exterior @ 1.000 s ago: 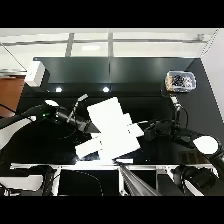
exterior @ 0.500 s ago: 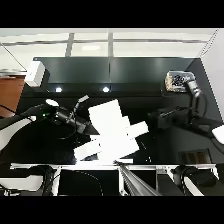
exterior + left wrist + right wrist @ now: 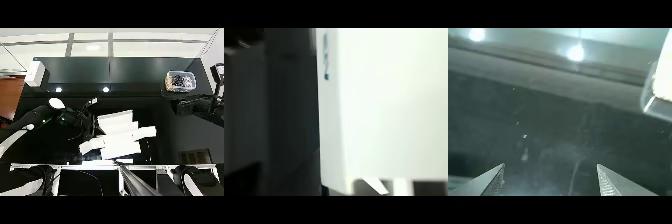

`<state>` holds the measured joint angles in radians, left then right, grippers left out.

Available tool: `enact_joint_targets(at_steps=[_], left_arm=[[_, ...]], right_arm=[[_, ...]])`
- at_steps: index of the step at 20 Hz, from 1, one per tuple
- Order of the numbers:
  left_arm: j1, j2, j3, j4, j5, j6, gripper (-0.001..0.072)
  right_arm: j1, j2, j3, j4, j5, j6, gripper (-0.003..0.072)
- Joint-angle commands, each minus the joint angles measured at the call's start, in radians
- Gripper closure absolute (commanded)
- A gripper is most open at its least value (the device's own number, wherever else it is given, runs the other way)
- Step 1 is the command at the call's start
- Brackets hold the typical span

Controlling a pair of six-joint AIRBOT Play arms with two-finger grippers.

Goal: Fold the box and place the chain.

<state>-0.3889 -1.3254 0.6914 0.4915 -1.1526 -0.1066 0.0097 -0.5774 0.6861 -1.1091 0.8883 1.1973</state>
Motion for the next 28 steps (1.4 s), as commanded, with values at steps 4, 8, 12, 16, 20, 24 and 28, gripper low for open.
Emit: enact_joint_targets(at_steps=[4, 8, 12, 16, 20, 24, 28], left_arm=[[-0.139, 0.07, 0.002, 0.123, 0.295, 0.234, 0.0686], [-0.171, 0.015, 0.002, 0.054, 0.313, 0.235, 0.0687], [-0.17, -0.033, 0.001, 0.059, 0.315, 0.239, 0.0687], [-0.17, -0.068, 0.006, 0.08, 0.315, 0.221, 0.0688], [-0.171, -0.068, 0.006, 0.08, 0.342, 0.195, 0.0687], [-0.171, -0.068, 0.006, 0.08, 0.356, 0.183, 0.0686], [-0.171, -0.068, 0.006, 0.081, 0.356, 0.183, 0.0686]], right_arm=[[-0.008, -0.027, -0.003, -0.021, 0.013, -0.112, 0.0017], [-0.008, -0.063, -0.085, 0.021, 0.04, -0.241, 0.0017], [-0.008, -0.073, -0.164, 0.065, 0.057, -0.331, 0.0017], [-0.007, -0.073, -0.227, 0.122, 0.073, -0.508, 0.0017], [-0.005, -0.074, -0.281, 0.194, 0.081, -0.621, 0.0017], [0.063, -0.078, -0.322, 0.193, 0.08, -0.761, 0.0017], [0.151, -0.135, -0.34, 0.193, 0.046, -0.855, 0.0017]])
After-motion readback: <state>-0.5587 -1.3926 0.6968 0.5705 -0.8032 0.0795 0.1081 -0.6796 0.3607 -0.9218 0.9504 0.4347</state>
